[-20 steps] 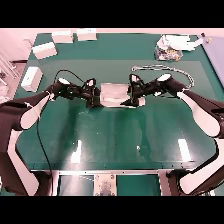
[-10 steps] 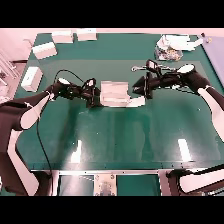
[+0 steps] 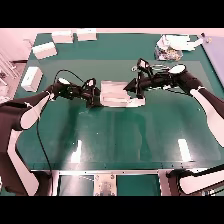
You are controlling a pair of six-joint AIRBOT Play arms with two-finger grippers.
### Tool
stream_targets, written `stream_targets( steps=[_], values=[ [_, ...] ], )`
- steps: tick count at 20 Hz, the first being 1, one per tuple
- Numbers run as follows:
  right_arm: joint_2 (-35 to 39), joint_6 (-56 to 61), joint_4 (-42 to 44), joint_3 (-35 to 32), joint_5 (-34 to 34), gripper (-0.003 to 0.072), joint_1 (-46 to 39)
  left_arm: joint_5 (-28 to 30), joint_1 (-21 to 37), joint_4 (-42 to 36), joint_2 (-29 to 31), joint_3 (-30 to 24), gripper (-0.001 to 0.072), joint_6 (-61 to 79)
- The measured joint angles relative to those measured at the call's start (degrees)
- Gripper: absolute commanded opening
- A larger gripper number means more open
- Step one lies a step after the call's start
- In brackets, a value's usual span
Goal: Fold the box and place the chain.
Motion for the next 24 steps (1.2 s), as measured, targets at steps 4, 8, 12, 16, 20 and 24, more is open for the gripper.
stream_targets(
  steps=[4, 8, 12, 16, 20, 24],
  values=[
    [-2.58, 0.09, 0.42, -0.02, -8.61, 0.0009, 0.68, 0.0, 0.0, 0.0, 0.0, 0.0, 0.0468, 0.0],
    [-5.01, -0.02, 0.63, 0.07, -16.33, 0.0009, 1.14, -0.02, 0.0, 0.0, 0.0, 0.0, 0.0468, 0.0],
    [-6.34, -0.83, -1.44, 0.13, -16.61, 0.0009, 1.99, -0.02, 0.0, 0.0, 0.0, 0.0, 0.0468, 0.0],
    [-5.6, -1.03, -2.82, 0.13, -15.43, 0.0005, 2.32, -0.13, 0.0, 0.02, 0.0, 0.0, 0.0468, 0.02],
    [-0.22, 3.08, -3.98, -0.66, -14.82, 0.0004, 1.42, -0.09, 0.0, 0.0, 0.0, 0.0, 0.0468, 0.0],
    [8.0, 5.99, -6.45, -6.51, -15.13, 0.0174, -0.66, -0.04, 0.0, -0.02, 0.0, 0.0, 0.0468, 0.0]
  ],
)
